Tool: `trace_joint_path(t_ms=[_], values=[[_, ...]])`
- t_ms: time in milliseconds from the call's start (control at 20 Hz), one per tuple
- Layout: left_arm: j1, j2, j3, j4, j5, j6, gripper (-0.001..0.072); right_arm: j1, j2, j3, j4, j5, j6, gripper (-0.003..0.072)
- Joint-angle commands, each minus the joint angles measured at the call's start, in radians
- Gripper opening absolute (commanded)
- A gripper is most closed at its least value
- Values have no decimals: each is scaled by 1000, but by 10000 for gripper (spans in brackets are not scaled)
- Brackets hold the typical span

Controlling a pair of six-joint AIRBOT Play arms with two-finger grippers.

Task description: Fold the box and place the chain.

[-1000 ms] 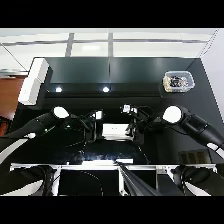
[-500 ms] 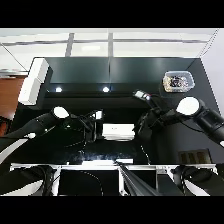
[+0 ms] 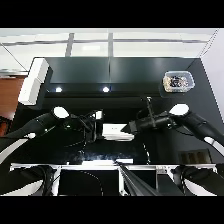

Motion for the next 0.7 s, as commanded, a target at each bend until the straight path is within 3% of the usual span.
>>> trace_joint_path(t_ms=[0,650], values=[[-1,-1,0,0,0,0,398,21,-88,-9,82,-29,-11,16],[-1,-1,0,0,0,0,406,21,-134,-9,37,-92,-11,16]])
